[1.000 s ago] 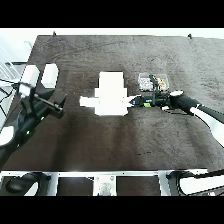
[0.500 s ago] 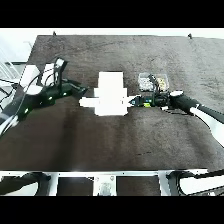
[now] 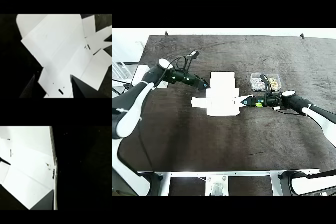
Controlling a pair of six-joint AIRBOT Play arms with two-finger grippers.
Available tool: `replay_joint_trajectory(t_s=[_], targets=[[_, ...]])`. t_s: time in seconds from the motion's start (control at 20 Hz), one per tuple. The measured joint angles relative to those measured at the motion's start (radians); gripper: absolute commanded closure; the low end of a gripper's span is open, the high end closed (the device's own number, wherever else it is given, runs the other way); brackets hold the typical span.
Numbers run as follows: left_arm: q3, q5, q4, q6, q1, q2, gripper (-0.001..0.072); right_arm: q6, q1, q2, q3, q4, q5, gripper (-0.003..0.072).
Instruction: Fold the box and place the chain.
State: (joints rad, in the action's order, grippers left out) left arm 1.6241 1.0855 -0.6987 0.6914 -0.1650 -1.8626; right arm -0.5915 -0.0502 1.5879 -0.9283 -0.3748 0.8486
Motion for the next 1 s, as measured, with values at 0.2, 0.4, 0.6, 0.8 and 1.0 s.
replay_joint_trajectory(t_s=[0.2,0.4,0.6,0.8,1.0], targets=[[0.095,0.066,-0.059,0.076,0.0,-0.082,0.0192,0.001,0.0,0.0,0.0,0.0,0.0,0.0678],[0.121,0.079,-0.049,0.093,0.0,-0.124,0.0192,0.002,0.0,0.0,0.0,0.0,0.0,0.0678],[0.13,0.092,0.035,0.059,0.0,-0.163,0.0192,0.007,0.0,0.0,0.0,0.0,0.0,0.0678],[0.137,0.102,0.107,0.023,0.0,-0.183,0.0193,0.009,0.0,0.0,0.0,0.0,0.0,0.0678],[0.139,0.124,0.129,0.01,0.0,-0.206,0.0195,0.01,0.0,0.0,0.0,0.0,0.0,0.0678]])
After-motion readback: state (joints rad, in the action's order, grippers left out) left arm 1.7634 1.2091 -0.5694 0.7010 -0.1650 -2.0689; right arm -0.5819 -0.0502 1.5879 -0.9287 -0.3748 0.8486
